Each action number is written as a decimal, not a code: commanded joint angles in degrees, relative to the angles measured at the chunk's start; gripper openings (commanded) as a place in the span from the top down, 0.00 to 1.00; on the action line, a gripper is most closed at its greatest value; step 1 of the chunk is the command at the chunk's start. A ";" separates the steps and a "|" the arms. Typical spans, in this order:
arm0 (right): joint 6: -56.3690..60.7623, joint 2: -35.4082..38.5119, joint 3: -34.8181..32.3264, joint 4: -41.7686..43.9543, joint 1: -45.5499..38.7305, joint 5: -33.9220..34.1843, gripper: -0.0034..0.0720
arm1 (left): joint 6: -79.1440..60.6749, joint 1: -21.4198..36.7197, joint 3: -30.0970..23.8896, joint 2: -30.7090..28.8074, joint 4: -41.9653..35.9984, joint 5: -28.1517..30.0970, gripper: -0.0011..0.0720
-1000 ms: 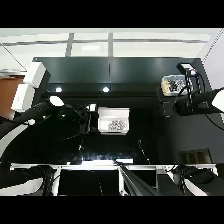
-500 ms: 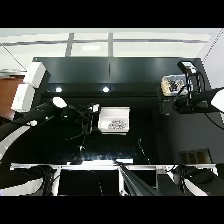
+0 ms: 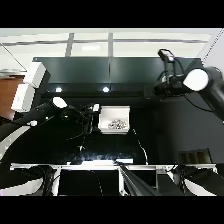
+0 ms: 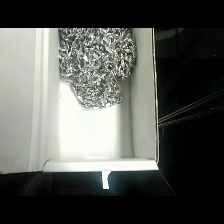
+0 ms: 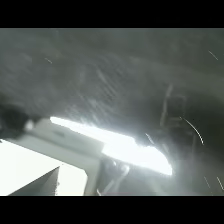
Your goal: Fold the box and place the chain.
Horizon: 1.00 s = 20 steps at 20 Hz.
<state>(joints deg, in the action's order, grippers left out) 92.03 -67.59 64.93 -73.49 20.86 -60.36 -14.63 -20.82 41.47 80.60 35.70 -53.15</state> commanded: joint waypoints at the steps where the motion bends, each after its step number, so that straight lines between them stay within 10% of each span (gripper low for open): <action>1: -6.86 -8.50 4.17 3.48 2.27 4.39 0.03 | 0.00 -0.02 0.02 0.04 0.07 0.07 0.51; 9: -33.92 -10.82 4.17 9.84 7.58 -4.50 0.03 | 0.02 -0.02 0.02 0.04 0.04 0.22 0.51; 20: -38.53 -9.99 5.44 9.88 8.20 -13.07 0.03 | 0.00 -0.02 0.02 0.04 0.04 0.24 0.51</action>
